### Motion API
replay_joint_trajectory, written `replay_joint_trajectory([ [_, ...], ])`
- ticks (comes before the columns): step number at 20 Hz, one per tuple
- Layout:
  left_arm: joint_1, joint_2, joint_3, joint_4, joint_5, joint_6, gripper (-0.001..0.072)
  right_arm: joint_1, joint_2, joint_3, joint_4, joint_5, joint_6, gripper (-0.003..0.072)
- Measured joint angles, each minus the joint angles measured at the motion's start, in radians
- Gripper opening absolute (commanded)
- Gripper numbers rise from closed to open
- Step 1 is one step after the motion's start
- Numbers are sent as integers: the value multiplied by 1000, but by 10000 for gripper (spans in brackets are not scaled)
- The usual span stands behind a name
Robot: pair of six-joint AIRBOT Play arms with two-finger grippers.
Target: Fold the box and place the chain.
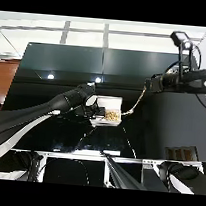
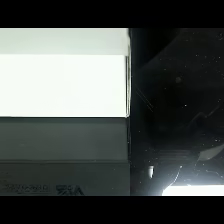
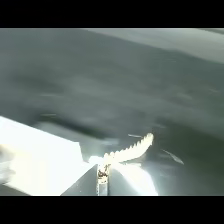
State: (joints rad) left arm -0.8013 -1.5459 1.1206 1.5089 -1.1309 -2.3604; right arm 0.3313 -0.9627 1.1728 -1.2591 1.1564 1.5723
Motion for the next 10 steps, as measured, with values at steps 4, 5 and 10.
replay_joint_trajectory([
  [4, 0, 0, 0, 0, 0, 0, 30, -1, -6, 40, 230, 53, -109, 14],
  [5, 0, 0, 0, 0, 0, 0, 30, -1, -14, 40, 266, 59, -128, 14],
  [10, 0, 0, 0, 0, 0, 0, 30, 2, -71, -28, 410, 72, -208, 15],
])
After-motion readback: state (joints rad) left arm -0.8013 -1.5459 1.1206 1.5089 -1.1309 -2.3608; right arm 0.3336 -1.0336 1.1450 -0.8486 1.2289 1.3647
